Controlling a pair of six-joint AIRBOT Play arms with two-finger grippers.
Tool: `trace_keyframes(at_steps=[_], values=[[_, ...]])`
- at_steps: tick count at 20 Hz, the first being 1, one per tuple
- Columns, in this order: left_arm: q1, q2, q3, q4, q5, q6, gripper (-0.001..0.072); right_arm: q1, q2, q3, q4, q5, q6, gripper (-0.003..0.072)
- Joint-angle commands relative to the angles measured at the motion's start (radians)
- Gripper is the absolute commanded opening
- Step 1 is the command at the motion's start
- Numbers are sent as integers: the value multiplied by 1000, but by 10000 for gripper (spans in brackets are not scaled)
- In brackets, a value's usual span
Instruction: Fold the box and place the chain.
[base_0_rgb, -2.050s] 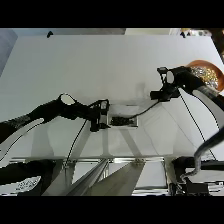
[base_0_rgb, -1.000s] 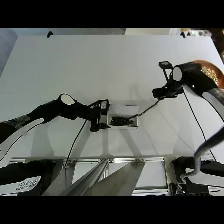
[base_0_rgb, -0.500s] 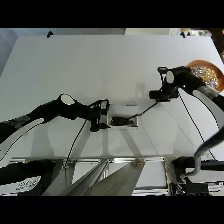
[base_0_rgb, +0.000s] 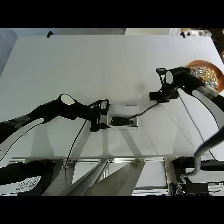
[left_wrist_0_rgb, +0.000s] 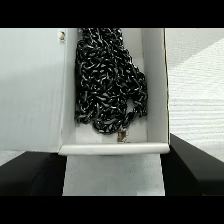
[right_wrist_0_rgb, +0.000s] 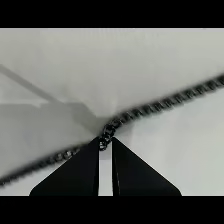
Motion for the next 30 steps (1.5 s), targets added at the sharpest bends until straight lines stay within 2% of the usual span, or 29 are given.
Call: trace_keyframes(at_steps=[1,5,8,13,16,21,25,30], values=[[1,0,0,0,0,0,275,0,85,2,-14,43,-74,22],[1,0,0,0,0,1,275,1,257,2,59,118,-122,22],[1,0,0,0,0,0,275,1,407,2,208,166,-182,22],[1,0,0,0,0,0,275,1,617,2,412,182,-208,22],[1,0,0,0,0,0,275,35,702,2,431,199,-210,22],[1,0,0,0,0,0,275,221,745,2,428,180,-206,23],[1,1,0,0,0,0,275,386,745,2,384,62,-194,23],[1,0,0,0,0,0,275,511,740,2,384,-78,-172,23]])
